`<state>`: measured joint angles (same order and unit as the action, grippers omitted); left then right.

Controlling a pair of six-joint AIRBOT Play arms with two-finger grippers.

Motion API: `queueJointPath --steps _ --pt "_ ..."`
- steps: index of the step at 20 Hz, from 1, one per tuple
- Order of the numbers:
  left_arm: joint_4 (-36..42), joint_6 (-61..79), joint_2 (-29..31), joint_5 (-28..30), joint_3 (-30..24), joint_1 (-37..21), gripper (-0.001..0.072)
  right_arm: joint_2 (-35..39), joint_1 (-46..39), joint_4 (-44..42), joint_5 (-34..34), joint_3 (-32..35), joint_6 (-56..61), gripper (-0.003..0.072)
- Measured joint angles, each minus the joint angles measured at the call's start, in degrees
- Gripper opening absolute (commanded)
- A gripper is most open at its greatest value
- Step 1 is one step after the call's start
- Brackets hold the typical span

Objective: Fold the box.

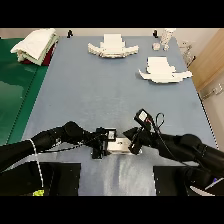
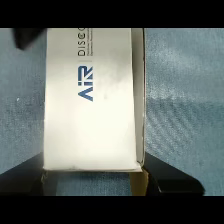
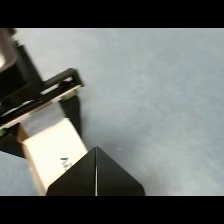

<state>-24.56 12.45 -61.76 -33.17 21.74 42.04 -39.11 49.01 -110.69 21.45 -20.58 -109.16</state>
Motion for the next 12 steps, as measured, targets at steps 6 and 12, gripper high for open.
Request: queueJointPath --steps 6,12 --pt "-0.07 0.09 0.00 0.02 0.00 0.00 0.0441 -10.10 -14.80 16.52 25.99 -18.49 10.80 0.0006" --pt "-0.09 0.13 0.00 0.02 0.00 0.00 0.0441 -24.37 -24.79 19.98 40.06 -30.47 14.80 0.0006"
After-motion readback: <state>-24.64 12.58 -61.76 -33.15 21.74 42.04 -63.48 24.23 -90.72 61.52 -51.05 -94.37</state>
